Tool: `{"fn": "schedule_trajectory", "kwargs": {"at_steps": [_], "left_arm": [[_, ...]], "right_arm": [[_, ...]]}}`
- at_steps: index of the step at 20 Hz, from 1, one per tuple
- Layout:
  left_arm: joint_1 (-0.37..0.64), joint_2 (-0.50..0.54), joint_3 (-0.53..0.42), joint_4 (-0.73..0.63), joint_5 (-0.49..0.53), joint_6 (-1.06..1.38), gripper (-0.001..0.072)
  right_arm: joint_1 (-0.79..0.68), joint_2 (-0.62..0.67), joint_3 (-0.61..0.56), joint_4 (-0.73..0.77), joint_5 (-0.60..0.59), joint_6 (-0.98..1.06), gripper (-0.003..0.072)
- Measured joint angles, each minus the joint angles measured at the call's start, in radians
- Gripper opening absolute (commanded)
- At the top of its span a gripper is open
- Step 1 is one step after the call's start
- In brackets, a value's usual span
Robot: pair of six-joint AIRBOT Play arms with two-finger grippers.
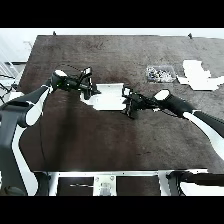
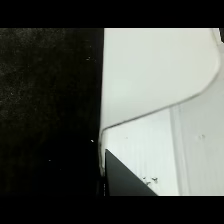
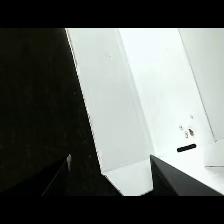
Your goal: Fold the box and place the chain.
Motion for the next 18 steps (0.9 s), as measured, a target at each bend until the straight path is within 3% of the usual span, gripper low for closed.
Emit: {"fn": "schedule_trajectory", "kwargs": {"at_steps": [9, 18], "left_arm": [[0.000, 0.000, 0.000, 0.000, 0.000, 0.000, 0.0018], [0.000, 0.000, 0.000, 0.000, 0.000, 0.000, 0.0017]], "right_arm": [[0.034, -0.036, 0.006, -0.032, -0.143, -0.002, 0.0606], [0.027, -0.013, 0.061, -0.032, -0.183, 0.000, 0.0605]]}}
